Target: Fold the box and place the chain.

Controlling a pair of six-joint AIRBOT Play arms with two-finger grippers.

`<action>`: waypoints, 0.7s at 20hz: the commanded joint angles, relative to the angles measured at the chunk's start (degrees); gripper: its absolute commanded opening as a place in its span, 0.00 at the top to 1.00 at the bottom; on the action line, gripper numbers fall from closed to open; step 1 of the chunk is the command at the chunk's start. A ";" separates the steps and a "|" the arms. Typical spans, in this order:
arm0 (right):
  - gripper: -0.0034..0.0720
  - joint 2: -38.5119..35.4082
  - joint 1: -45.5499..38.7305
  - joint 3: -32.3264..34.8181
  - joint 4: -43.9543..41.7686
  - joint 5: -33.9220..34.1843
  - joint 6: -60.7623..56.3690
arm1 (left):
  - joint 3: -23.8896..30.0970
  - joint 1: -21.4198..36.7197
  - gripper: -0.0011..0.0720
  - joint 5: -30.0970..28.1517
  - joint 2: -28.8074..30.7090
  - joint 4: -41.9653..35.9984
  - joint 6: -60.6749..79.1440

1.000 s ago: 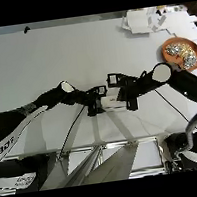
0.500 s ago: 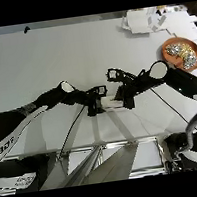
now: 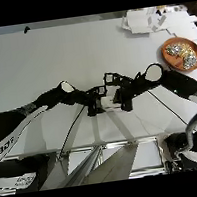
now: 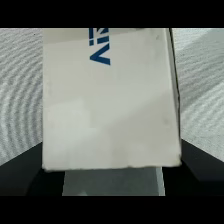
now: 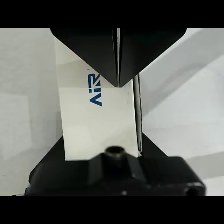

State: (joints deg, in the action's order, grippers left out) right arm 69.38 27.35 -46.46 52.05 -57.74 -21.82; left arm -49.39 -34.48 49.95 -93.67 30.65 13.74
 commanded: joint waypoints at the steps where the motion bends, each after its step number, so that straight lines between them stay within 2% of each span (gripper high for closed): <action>1: 0.93 0.04 1.05 0.04 0.68 -0.42 0.04 | -0.04 -0.02 0.70 0.00 0.00 0.00 -0.04; 14: 0.93 0.09 1.14 5.42 0.87 3.63 0.00 | -0.04 -0.02 0.70 -0.02 0.00 0.00 -0.04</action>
